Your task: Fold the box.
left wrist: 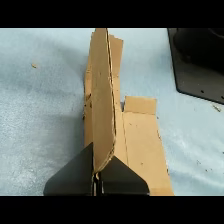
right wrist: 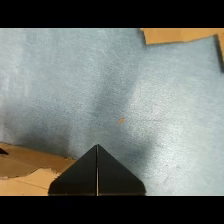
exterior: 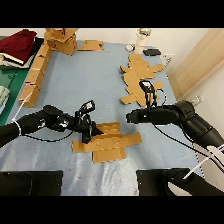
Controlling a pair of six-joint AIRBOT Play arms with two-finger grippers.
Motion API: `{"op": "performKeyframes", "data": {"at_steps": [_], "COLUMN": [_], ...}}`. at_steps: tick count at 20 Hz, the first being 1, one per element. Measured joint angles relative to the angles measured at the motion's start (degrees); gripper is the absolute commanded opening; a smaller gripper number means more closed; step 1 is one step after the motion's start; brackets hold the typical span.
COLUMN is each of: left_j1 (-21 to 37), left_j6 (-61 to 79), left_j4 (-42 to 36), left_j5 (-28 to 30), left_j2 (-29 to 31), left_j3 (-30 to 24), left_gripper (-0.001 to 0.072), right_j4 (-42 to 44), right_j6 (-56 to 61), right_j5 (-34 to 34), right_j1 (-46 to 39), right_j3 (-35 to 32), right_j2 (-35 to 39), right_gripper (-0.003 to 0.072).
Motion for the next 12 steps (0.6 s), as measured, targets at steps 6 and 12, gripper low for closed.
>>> {"op": "performKeyframes", "data": {"at_steps": [6,12], "left_j1": [0.31,0.37], "left_j6": [-0.17,-0.20], "left_j4": [2.36,2.64], "left_j5": [-1.01,-1.25], "left_j2": [1.86,1.88], "left_j3": [0.24,0.24], "left_gripper": [0.0011,0.0011], "right_j4": [0.00,0.02], "right_j6": [0.00,0.00], "right_j5": [0.09,0.66], "right_j1": [0.00,0.00], "right_j3": [-0.09,-0.09], "right_j2": [0.00,0.00], "right_gripper": [0.0005,0.0005]}}
